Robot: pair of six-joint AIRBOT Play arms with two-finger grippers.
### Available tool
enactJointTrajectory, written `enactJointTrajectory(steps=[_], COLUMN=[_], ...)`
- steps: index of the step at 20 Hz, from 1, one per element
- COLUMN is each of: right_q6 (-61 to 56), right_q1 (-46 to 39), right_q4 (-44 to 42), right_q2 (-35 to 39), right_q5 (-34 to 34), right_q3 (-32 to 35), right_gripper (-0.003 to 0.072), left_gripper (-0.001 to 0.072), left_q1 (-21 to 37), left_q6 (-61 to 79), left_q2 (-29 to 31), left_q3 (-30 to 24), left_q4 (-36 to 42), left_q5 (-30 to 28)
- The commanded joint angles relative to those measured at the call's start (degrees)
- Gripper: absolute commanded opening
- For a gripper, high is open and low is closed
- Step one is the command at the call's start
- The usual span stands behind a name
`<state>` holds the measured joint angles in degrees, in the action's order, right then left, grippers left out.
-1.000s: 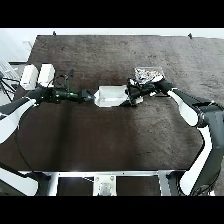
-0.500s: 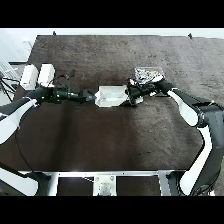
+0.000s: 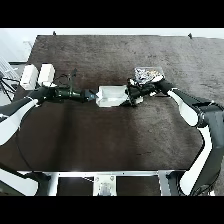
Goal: Fold the box and place the chain.
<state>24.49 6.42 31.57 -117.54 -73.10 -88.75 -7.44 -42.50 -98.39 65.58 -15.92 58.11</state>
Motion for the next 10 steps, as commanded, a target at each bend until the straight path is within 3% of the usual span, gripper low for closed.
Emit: enactJointTrajectory(steps=[1,10], right_q6=[0.0,0.0], right_q1=[-0.02,-0.02], right_q4=[0.0,0.0], right_q2=[0.0,0.0], right_q5=[-0.02,-0.02], right_q3=[0.0,0.0], right_gripper=[0.0518,0.0518], left_gripper=[0.0366,0.0366], left_q1=[-0.15,-4.0], left_q6=[-2.84,-9.14], left_q2=[0.37,0.42], left_q3=[1.22,2.08], left_q4=[-1.29,-4.22], left_q5=[0.02,-3.82])
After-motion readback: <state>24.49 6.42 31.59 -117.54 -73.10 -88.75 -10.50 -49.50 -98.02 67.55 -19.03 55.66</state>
